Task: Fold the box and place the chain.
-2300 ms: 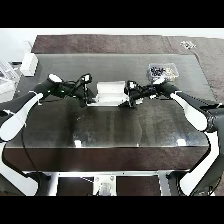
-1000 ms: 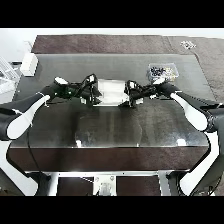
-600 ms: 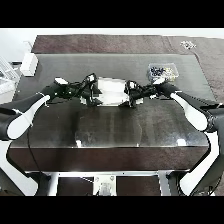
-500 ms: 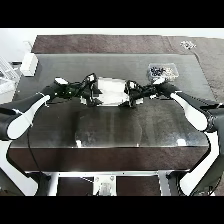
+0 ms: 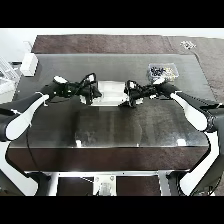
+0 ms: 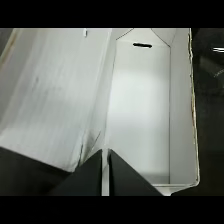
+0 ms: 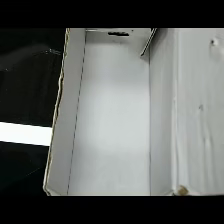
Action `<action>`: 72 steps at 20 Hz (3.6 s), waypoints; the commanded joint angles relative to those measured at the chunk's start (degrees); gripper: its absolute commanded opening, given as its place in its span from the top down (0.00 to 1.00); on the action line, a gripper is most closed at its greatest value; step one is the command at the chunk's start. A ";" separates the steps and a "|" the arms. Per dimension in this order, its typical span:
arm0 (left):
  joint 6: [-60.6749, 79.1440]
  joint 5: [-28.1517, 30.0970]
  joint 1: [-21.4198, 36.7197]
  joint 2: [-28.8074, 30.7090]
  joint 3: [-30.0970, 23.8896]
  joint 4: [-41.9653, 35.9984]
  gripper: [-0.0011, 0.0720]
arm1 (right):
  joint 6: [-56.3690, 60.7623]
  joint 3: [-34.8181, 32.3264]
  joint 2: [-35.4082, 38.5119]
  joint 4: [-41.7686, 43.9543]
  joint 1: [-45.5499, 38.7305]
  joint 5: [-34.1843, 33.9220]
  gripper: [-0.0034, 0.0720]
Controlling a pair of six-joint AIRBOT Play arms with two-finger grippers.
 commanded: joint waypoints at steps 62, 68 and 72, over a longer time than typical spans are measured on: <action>-84.08 -5.11 4.33 3.87 -6.36 3.23 0.96 | -0.02 -0.02 -0.02 -0.04 0.04 0.04 0.18; -84.04 -7.28 4.33 3.89 -5.40 1.38 0.96 | -0.02 -0.02 -0.02 -0.04 0.04 0.04 0.18; -84.48 -8.17 4.33 3.89 -3.63 0.92 0.96 | -0.02 -0.02 -0.02 -0.04 0.04 0.04 0.18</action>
